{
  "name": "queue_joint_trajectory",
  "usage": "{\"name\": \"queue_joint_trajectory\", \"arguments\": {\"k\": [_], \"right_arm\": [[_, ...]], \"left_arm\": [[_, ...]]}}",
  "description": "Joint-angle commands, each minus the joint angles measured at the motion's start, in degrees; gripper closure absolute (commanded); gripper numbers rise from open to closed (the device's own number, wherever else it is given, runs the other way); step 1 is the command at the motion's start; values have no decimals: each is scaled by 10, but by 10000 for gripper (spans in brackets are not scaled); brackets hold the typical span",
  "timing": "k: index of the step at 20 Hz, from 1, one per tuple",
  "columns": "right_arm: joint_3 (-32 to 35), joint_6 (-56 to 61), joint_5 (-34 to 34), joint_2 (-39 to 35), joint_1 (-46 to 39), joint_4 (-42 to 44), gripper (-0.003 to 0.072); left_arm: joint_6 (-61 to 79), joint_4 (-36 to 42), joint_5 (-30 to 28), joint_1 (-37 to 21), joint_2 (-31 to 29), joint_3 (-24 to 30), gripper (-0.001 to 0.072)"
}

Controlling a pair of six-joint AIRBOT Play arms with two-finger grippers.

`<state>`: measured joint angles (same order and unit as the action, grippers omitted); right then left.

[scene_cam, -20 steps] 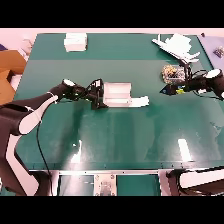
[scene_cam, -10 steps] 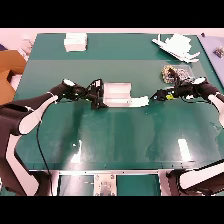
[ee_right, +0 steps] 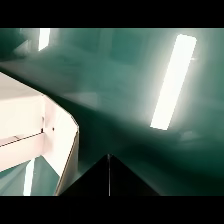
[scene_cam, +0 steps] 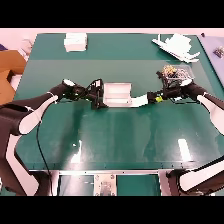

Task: Fold the box and place the chain.

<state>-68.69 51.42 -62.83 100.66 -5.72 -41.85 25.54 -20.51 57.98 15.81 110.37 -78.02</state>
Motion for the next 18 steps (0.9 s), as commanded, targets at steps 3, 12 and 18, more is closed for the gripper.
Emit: {"name": "queue_joint_trajectory", "arguments": {"k": [3, 12, 18], "right_arm": [[3, 17, 2, 0, 35, 6, 679], [-7, 39, -13, -59, 52, 14, 680], [-20, 54, -23, -66, 84, 14, 680]], "left_arm": [[0, 0, 0, 0, 0, 0, 181], [0, 0, -1, 0, 0, 0, 181], [0, 0, -3, 0, 0, 0, 181]]}}
